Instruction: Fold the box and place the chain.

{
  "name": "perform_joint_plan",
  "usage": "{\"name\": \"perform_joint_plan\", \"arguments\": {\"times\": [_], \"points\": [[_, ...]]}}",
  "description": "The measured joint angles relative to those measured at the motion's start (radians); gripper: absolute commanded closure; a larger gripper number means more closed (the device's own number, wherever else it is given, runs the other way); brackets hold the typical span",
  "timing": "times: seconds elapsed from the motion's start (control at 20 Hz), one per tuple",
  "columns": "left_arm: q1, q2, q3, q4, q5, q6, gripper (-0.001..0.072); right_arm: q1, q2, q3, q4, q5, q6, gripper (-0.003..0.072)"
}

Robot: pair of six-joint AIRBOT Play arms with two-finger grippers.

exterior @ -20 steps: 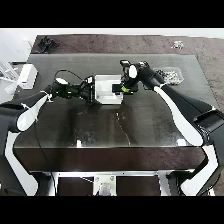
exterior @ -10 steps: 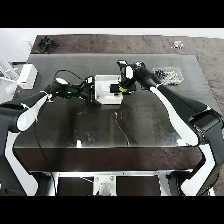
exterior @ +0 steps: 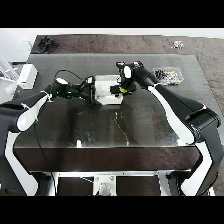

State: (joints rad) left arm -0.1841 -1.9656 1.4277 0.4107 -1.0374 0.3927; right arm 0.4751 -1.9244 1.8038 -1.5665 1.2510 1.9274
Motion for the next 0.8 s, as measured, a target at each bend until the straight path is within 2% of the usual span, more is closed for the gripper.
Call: {"name": "perform_joint_plan", "arguments": {"times": [0.2,0.5,0.8], "points": [[0.0,0.0,0.0,0.0,0.0,0.0,0.0198,0.0,-0.004,0.01,-0.028,0.034,-0.001,0.0283],[0.0,0.0,0.0,-0.001,0.001,0.0,0.0199,0.0,-0.004,0.017,-0.05,0.051,0.0,0.0285],[0.0,0.0,0.0,-0.002,0.001,0.0,0.0199,0.003,-0.006,0.019,-0.057,0.054,0.026,0.0354]]}}
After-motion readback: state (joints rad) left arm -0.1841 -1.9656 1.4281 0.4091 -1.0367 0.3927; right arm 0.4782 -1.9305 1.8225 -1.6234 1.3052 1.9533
